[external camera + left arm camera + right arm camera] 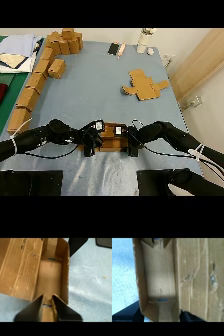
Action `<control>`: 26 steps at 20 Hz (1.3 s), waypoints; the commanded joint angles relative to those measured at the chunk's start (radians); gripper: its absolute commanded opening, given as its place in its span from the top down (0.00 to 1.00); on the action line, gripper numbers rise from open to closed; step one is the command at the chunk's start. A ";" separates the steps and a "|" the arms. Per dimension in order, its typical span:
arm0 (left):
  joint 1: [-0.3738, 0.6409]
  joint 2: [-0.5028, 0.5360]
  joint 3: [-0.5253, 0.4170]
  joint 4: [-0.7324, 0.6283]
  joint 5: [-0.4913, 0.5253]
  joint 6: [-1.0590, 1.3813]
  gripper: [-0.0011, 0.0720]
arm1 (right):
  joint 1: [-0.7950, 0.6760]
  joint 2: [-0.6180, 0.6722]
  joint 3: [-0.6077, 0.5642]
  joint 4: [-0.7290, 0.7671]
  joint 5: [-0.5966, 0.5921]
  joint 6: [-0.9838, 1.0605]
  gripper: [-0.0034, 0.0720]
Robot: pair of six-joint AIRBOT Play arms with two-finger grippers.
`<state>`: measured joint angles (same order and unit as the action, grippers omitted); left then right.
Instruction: Fold the box.
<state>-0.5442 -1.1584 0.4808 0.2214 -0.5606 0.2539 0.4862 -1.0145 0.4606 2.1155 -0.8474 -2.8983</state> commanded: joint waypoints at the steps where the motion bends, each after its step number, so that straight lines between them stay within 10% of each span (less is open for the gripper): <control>1: -0.005 -0.010 0.004 -0.011 0.011 0.012 0.35 | 0.000 0.000 -0.001 0.000 0.000 0.000 0.37; 10: -0.004 -0.009 0.004 -0.007 0.010 0.008 0.36 | 0.000 0.000 -0.001 0.000 0.000 0.000 0.37; 12: -0.002 0.010 0.006 0.088 0.012 -0.062 0.97 | 0.000 0.000 -0.001 0.000 0.000 0.000 0.37; 18: 0.105 0.299 0.006 0.712 -0.081 -0.991 0.97 | 0.000 0.000 -0.001 0.000 0.000 0.000 0.37; 22: 0.283 0.536 -0.013 0.886 -0.137 -1.626 0.97 | 0.000 0.000 -0.001 0.000 0.000 0.000 0.37; 26: 0.370 0.482 -0.091 0.793 -0.285 -1.719 0.97 | 0.000 0.000 -0.001 0.000 0.000 0.000 0.37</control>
<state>-0.2356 -0.6781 0.4339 1.0168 -0.7506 -1.2510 0.4862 -1.0149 0.4603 2.1151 -0.8474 -2.8990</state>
